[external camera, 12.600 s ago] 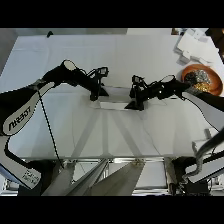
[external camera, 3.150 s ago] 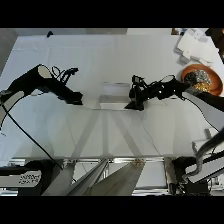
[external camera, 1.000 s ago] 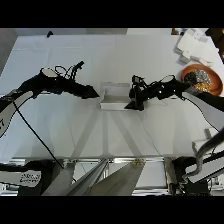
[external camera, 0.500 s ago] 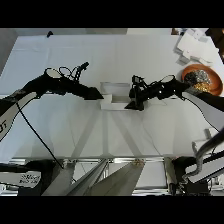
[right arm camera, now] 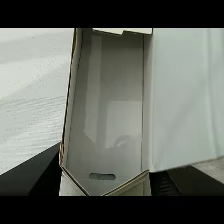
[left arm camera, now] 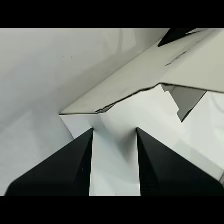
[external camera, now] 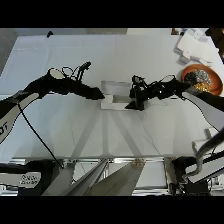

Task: Fold the box and place the chain.

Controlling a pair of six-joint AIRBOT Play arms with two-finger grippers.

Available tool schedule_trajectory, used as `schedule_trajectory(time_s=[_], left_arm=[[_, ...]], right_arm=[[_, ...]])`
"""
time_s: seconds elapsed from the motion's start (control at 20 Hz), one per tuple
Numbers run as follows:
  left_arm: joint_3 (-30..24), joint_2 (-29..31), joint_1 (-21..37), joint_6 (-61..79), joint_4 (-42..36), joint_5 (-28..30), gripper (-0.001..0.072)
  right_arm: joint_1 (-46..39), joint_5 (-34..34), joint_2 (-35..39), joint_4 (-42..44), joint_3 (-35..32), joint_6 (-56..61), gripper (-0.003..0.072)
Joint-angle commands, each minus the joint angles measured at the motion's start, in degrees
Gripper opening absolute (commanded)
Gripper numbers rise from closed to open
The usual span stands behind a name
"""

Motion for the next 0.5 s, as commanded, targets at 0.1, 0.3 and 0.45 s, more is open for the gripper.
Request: schedule_trajectory(time_s=[0.1,0.3,0.45], left_arm=[[-0.1,-0.1,-0.3,-8.0,11.1,1.0,0.0305],[-0.1,-0.1,-0.4,-9.3,11.6,3.0,0.0305],[0.0,-0.1,-0.3,-10.6,11.4,3.4,0.0305]], right_arm=[[0.1,0.0,0.0,0.1,0.0,0.2,0.0457],[0.1,0.0,0.0,0.1,0.0,0.2,0.0457],[0.1,0.0,0.0,0.1,0.0,0.2,0.0457]])
